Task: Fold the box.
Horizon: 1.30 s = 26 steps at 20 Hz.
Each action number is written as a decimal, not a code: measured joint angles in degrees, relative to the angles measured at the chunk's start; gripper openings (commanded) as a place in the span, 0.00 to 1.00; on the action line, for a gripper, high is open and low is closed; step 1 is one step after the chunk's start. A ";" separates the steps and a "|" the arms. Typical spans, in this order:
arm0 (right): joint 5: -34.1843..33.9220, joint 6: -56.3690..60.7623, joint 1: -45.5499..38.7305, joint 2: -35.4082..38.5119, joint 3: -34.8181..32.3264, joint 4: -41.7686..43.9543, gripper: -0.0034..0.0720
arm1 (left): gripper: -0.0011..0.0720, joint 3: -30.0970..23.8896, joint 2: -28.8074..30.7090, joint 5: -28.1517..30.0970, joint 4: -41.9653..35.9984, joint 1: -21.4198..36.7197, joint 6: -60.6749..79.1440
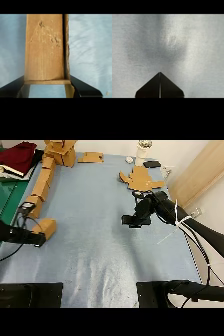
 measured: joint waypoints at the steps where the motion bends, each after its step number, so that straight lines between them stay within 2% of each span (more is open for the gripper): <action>1: 0.13 0.00 0.00 0.00 0.00 -0.04 0.05 | 0.68 0.00 0.52 -0.59 0.94 2.36 -0.68; 6: 0.81 -0.04 0.00 0.00 0.00 -0.35 0.05 | 0.68 0.00 -0.09 1.11 3.30 11.56 -0.72; 9: 0.96 -0.07 0.00 0.00 0.00 -0.42 0.05 | 0.68 0.00 -2.89 3.45 3.43 13.99 0.76; 15: 1.01 -0.07 0.00 0.00 0.00 -0.42 0.05 | 0.68 0.02 -7.89 7.65 1.57 15.34 4.66; 26: 1.53 -0.07 0.00 0.00 0.00 -0.24 0.05 | 0.68 0.00 -10.36 15.67 -2.45 15.45 9.97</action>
